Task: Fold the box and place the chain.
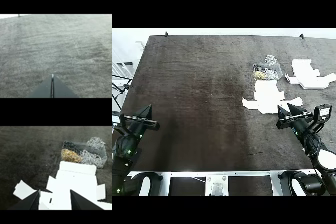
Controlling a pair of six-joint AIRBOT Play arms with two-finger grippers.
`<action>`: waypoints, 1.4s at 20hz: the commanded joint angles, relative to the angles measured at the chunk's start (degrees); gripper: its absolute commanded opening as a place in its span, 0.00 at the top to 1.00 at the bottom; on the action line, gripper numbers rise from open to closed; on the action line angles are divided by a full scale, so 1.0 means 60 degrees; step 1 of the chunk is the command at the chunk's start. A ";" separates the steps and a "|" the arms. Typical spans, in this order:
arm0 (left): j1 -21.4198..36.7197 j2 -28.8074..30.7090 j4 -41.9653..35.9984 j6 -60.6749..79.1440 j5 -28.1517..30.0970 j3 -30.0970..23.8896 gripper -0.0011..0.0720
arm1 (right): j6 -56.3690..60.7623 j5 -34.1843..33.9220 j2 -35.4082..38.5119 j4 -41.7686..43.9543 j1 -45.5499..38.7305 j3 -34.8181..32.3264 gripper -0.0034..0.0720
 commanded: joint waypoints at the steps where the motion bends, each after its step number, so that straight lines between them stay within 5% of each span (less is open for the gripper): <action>1: 0.0007 0.0007 0.0018 0.0015 0.0007 -0.0018 0.96 | 0.0000 0.0000 0.0011 0.0004 0.0004 -0.0022 0.37; 8: 0.0007 0.0007 0.0007 0.0011 0.0000 -0.0022 0.96 | -0.0033 -0.0809 -0.0138 -0.0022 -0.0138 0.0783 0.36; 11: 0.0007 0.0007 0.0004 0.0011 0.0004 -0.0022 0.96 | 0.0229 -0.0488 -0.1410 0.0007 -0.1348 0.1825 0.36; 16: 0.0007 0.0007 0.0007 0.0011 0.0000 -0.0022 0.96 | 0.0608 0.4018 -0.5147 -0.0175 -0.5045 0.4273 0.35; 20: 0.0007 0.0007 0.0007 0.0011 0.0000 -0.0022 0.96 | 0.2634 0.7537 -0.7861 -0.1865 -0.7308 0.7395 0.25; 23: 0.0007 0.0007 0.0004 0.0015 0.0000 -0.0022 0.96 | 0.4040 0.9460 -0.9777 -0.3625 -0.7697 0.9952 0.20; 28: 0.0007 0.0007 0.0004 0.0011 0.0000 -0.0022 0.96 | 0.4433 1.2058 -1.2688 -0.4634 -0.7515 1.3125 0.20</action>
